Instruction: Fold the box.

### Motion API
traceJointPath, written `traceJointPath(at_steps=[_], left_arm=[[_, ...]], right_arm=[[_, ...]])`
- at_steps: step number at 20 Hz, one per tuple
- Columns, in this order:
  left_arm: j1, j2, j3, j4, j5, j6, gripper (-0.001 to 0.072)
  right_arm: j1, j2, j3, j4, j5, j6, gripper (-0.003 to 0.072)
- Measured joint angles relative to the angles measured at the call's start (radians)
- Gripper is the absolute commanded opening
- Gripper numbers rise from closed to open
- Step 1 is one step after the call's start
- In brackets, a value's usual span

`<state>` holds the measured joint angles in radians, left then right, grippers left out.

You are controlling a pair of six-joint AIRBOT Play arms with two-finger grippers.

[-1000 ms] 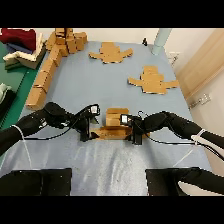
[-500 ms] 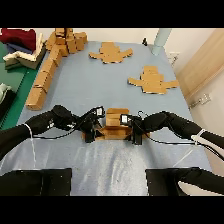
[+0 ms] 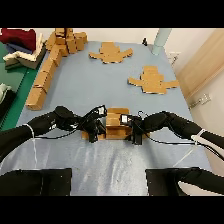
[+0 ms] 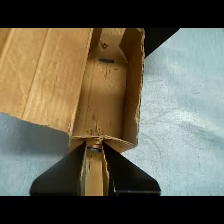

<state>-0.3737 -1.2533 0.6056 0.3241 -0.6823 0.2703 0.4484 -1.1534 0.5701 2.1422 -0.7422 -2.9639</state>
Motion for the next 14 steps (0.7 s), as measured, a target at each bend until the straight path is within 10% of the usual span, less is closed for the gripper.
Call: traceJointPath(at_steps=[7, 9, 14], left_arm=[[-0.021, -0.027, 0.000, -0.050, 0.013, 0.010, 0.0160], [-0.024, -0.031, 0.000, -0.054, 0.016, 0.012, 0.0530], [-0.026, -0.035, 0.000, -0.060, 0.019, 0.014, 0.0576]], right_arm=[[0.000, 0.000, 0.000, 0.000, 0.000, 0.000, 0.0505], [0.000, 0.000, 0.000, 0.000, 0.000, 0.000, 0.0505], [0.000, 0.000, 0.000, 0.000, 0.000, 0.000, 0.0505]])
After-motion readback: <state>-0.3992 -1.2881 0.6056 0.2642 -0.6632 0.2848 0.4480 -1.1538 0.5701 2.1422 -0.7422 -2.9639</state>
